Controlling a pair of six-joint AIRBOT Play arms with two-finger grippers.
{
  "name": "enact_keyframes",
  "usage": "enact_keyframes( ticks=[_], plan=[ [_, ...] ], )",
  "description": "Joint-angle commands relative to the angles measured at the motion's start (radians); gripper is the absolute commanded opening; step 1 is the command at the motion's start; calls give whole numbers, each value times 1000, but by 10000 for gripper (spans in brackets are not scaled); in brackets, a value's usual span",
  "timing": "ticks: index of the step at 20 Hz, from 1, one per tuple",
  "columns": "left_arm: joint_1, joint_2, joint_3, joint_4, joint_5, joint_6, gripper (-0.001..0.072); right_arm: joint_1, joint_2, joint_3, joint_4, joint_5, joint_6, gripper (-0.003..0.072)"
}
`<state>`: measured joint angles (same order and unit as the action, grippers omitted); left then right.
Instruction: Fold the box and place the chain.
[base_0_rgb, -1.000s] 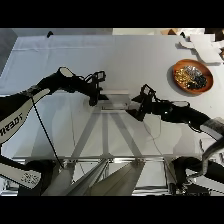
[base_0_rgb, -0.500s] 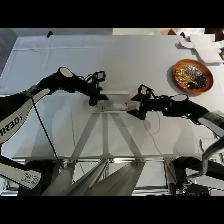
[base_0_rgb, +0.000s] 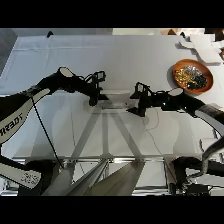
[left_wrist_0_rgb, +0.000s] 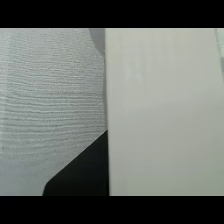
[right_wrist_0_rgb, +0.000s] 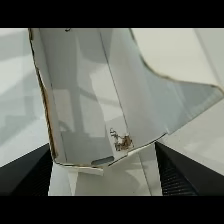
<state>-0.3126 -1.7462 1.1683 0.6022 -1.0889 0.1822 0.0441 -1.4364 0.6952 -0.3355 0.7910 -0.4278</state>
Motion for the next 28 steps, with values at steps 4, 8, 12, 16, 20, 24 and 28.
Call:
enact_keyframes(
  ticks=[4,8,12,16,20,24,28],
  plan=[
    [-1,0,0,0,0,0,10,-1,-14,29,-10,14,-29,693],
    [-1,0,0,0,0,0,10,-21,-75,97,-93,125,-27,693],
    [-1,0,0,0,0,0,10,-21,-121,133,-80,167,-29,693],
    [-1,0,0,0,0,0,10,-20,-146,134,-77,167,-47,693],
    [-1,0,0,0,0,1,10,-20,-153,134,-75,166,-71,693],
    [-1,0,0,0,0,0,10,2,-182,138,-82,152,-68,693],
    [-1,0,0,0,0,1,10,5,-182,140,-78,150,-71,693]
  ],
)
